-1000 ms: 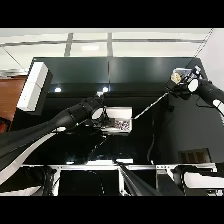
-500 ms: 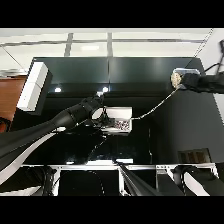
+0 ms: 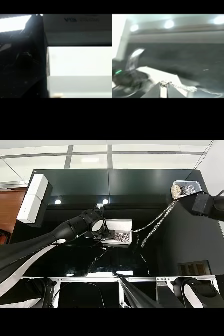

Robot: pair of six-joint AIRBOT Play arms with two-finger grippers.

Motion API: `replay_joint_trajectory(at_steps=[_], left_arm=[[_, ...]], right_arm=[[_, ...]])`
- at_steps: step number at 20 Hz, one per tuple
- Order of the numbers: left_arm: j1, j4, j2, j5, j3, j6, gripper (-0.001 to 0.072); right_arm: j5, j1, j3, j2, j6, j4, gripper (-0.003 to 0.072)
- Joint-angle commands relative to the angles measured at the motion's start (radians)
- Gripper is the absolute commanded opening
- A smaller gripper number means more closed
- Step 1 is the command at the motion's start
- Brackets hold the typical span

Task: Fold the box and place the chain.

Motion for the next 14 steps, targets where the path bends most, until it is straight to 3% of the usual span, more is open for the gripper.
replay_joint_trajectory(at_steps=[1,10,14], left_arm=[[0.000,0.000,0.000,0.000,0.000,0.000,0.0029],[0.000,0.000,0.000,0.000,0.000,0.000,0.0029],[0.000,0.000,0.000,0.000,0.000,0.000,0.0029]], right_arm=[[0.085,0.001,0.001,0.010,-0.094,0.210,0.0013],[-0.078,0.011,0.001,0.007,-0.217,0.571,0.0013],[-0.150,0.114,0.000,-0.016,-0.217,0.522,0.0013]])
